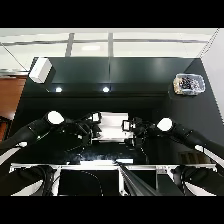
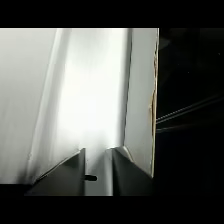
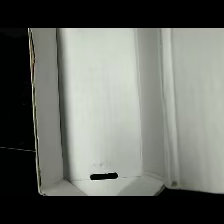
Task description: Fold the box and place the chain.
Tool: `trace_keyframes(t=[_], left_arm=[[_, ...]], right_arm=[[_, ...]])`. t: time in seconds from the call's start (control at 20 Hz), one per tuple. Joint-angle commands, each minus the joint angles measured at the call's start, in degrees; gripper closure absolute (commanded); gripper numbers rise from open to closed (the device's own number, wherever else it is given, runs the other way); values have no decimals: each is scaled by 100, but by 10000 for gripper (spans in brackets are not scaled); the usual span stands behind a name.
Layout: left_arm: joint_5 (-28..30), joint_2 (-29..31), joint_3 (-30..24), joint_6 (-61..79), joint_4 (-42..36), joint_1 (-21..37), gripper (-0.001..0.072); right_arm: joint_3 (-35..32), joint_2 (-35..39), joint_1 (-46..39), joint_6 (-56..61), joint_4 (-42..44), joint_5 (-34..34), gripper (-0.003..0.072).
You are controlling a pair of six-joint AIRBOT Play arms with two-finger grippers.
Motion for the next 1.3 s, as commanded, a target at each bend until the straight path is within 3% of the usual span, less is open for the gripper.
trace_keyframes(t=[0.0,0.05,0.2,0.35,0.45,0.55,0.6,0.75,0.95,1.15,1.25], left_arm=[[-177,35,90,-396,282,15,650],[-190,136,197,-1038,730,50,685],[-608,719,487,-2474,1971,525,686],[-590,1329,538,-5386,2586,1670,685],[-1182,1235,509,-6911,2627,2577,685],[-1718,975,330,-7034,2608,3174,684],[-1659,846,151,-7038,2509,3311,684],[-1576,278,-407,-7215,1268,3331,684],[-1742,-540,-496,-6579,363,2830,684],[-1650,-573,-446,-5934,-348,2149,668],[-1718,-540,-407,-5241,-776,2057,598]], right_arm=[[-2,-4,2,2,2,0,505],[-2,-4,2,4,2,0,505],[-2,-4,2,2,4,0,505],[-2,-4,2,2,4,0,505],[-2,-4,2,4,2,0,505],[-2,-4,2,2,2,0,505],[-2,-4,2,4,4,0,505],[-2,-4,2,2,2,0,505],[-2,-4,2,2,2,0,505],[-2,-4,2,4,4,0,505],[-2,-4,2,2,2,0,505]])
